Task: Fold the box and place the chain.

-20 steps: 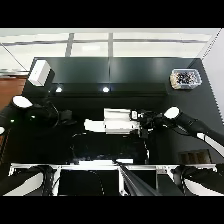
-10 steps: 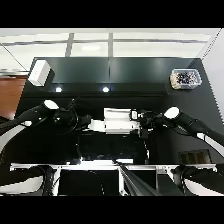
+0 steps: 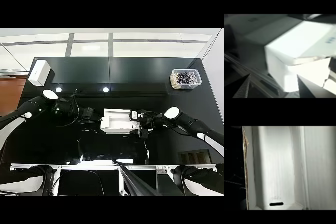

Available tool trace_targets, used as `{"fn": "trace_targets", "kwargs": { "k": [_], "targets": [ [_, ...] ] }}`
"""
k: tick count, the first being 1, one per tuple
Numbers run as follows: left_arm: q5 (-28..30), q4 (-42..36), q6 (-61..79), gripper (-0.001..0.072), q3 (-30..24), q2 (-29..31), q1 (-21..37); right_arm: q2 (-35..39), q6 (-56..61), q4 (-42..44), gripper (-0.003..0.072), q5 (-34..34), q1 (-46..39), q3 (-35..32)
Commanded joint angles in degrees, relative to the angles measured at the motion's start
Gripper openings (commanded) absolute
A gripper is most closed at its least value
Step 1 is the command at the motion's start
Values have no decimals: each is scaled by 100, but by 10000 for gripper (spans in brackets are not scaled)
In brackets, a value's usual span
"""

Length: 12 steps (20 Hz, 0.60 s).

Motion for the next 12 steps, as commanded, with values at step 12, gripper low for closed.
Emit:
{"fn": "trace_targets", "kwargs": {
  "k": [12],
  "targets": [
    [-28,-229,-22,570,387,-4,-807,-2,2,4,462,-2,4,7]
  ]
}}
